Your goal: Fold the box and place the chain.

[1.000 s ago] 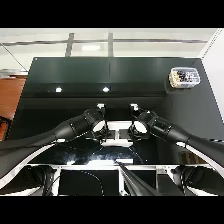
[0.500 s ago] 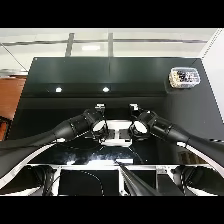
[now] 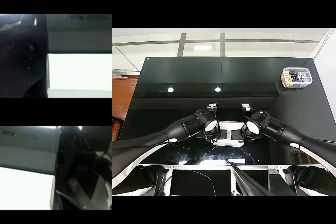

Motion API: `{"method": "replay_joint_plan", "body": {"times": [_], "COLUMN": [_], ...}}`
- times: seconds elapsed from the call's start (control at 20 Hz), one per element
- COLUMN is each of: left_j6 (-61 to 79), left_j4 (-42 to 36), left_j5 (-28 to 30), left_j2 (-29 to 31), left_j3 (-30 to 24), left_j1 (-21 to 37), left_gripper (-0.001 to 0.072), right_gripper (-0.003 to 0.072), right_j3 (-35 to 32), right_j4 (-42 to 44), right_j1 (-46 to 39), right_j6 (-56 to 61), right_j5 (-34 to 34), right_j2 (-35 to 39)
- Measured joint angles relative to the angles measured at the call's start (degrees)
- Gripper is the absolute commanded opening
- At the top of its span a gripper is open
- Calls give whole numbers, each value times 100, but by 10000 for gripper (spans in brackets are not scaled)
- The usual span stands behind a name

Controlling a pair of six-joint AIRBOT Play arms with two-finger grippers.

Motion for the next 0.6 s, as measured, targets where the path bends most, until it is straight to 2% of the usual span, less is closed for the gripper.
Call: {"method": "replay_joint_plan", "body": {"times": [0.1,0.35,0.4,0.45,0.6], "left_j6": [-22,-20,-13,28,20], "left_j4": [-2,-22,-11,11,9], "left_j5": [2,-7,-2,11,-11], "left_j2": [0,2,2,0,0], "left_j3": [0,2,2,2,2], "left_j1": [0,2,0,0,0], "left_gripper": [33,33,33,33,33], "right_gripper": [48,66,243,360,379], "right_j3": [0,7,7,0,0], "right_j4": [0,-9,-13,-33,-46], "right_j1": [11,17,17,17,-11], "right_j6": [-2,0,-22,-39,-42], "right_j5": [-22,-24,-35,-90,-59], "right_j2": [-37,-66,-68,-79,-22]}}
